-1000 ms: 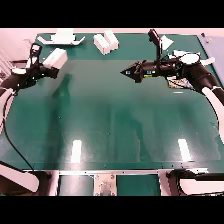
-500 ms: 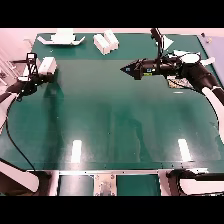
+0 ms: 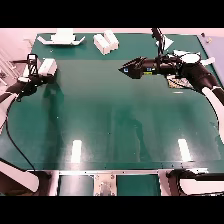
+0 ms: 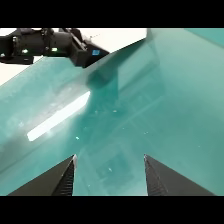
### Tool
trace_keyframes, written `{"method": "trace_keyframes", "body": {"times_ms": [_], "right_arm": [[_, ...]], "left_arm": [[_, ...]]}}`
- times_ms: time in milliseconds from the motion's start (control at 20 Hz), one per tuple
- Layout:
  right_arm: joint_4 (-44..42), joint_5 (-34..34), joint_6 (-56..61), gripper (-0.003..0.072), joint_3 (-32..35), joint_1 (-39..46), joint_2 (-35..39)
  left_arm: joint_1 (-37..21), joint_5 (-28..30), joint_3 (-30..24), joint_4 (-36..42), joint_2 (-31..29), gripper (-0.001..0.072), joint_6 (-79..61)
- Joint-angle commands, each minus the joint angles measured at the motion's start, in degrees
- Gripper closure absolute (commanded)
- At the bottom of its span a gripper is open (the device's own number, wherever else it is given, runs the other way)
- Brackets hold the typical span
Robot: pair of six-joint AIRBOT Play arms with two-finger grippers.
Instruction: Fold the box and place the chain.
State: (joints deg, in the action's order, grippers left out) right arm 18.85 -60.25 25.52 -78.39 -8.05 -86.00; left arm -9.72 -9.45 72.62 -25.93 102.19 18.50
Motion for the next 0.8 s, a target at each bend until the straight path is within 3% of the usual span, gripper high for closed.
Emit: {"method": "trace_keyframes", "body": {"times_ms": [0,150,250,350,400,450,500,750], "right_arm": [[0.00,1.75,-0.02,0.0179,-0.07,-0.02,0.04],[0.04,1.95,-0.02,0.0179,-0.07,0.02,0.04],[0.04,1.95,-0.04,0.0179,-0.07,0.04,0.04],[0.17,1.95,-0.48,0.0179,-0.07,0.02,0.04],[0.17,1.95,-0.46,0.0179,-0.07,0.04,0.04],[0.17,1.95,-0.46,0.0179,-0.07,0.04,0.04],[0.17,1.95,-0.48,0.0179,-0.07,0.04,0.04],[0.20,1.97,-0.48,0.0179,-0.07,0.07,0.04]], "left_arm": [[-0.04,-1.05,-0.02,-1.14,-0.11,0.0233,0.37],[-0.04,-1.70,-0.02,-2.12,-0.94,0.0232,0.76],[-0.04,-1.55,-0.02,-3.30,-1.66,0.0157,0.79],[-0.04,-1.75,-0.02,-3.30,-1.88,0.0151,1.16],[-0.04,-2.40,-0.02,-3.39,-1.88,0.0105,1.49],[-0.07,-2.43,-0.02,-3.89,-1.88,-0.0003,1.88],[-0.52,-3.13,-0.02,-4.11,-1.88,-0.0011,2.89],[-3.10,-17.20,0.00,-4.07,-1.88,-0.0011,4.61]]}}
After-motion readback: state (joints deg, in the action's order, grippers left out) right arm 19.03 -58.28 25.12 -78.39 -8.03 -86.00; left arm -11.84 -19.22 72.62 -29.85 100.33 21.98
